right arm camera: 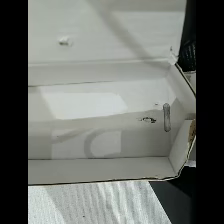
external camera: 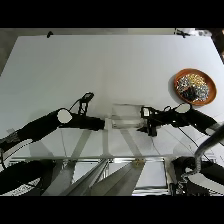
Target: Fold the box and place the chain.
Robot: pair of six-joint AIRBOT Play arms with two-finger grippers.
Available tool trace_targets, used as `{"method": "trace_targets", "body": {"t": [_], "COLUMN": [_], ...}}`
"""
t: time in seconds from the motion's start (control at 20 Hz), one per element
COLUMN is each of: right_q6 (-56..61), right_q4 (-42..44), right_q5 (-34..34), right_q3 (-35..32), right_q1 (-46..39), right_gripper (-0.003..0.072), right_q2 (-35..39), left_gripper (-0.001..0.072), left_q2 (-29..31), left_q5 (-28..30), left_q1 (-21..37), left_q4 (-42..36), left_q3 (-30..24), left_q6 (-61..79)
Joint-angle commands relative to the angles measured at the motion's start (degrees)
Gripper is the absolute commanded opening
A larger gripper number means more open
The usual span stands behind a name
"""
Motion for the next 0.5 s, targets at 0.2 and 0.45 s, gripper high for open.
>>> {"method": "trace_targets", "body": {"t": [0.2, 0.45], "right_q6": [0.02, 0.02], "right_q4": [0.02, 0.02], "right_q5": [0.00, 0.00], "right_q3": [0.00, 0.00], "right_q1": [0.02, 0.02], "right_gripper": [0.0411, 0.0411], "right_q2": [-0.02, -0.02], "left_gripper": [0.0175, 0.0284], "left_q2": [4.28, 4.28], "left_q5": [0.24, 1.88], "left_q1": [-0.44, -2.38], "left_q4": [-2.69, -5.31], "left_q3": [0.07, 0.31], "left_q6": [2.01, 2.01]}}
